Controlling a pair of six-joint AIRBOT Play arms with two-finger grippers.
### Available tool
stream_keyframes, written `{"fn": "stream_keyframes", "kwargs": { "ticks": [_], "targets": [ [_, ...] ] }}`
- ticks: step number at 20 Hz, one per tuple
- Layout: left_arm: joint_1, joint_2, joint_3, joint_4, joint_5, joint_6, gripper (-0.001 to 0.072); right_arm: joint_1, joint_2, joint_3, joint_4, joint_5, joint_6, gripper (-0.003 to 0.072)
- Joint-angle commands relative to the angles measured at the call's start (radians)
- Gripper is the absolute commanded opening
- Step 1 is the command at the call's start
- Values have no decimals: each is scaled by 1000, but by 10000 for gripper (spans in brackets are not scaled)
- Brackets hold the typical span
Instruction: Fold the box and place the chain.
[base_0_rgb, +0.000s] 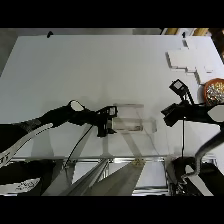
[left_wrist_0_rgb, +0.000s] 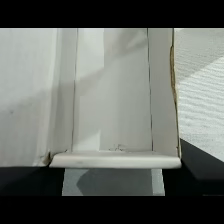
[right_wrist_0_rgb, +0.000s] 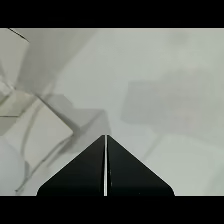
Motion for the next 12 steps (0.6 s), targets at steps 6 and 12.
{"fn": "stream_keyframes", "kwargs": {
  "ticks": [6, 12],
  "targets": [
    [1, 1, 0, 0, 0, 0, 205, -77, -136, -44, 77, 100, 218, 18],
    [1, 1, 0, 0, 0, 0, 205, -77, -283, -108, 166, 47, 214, 18]
  ]
}}
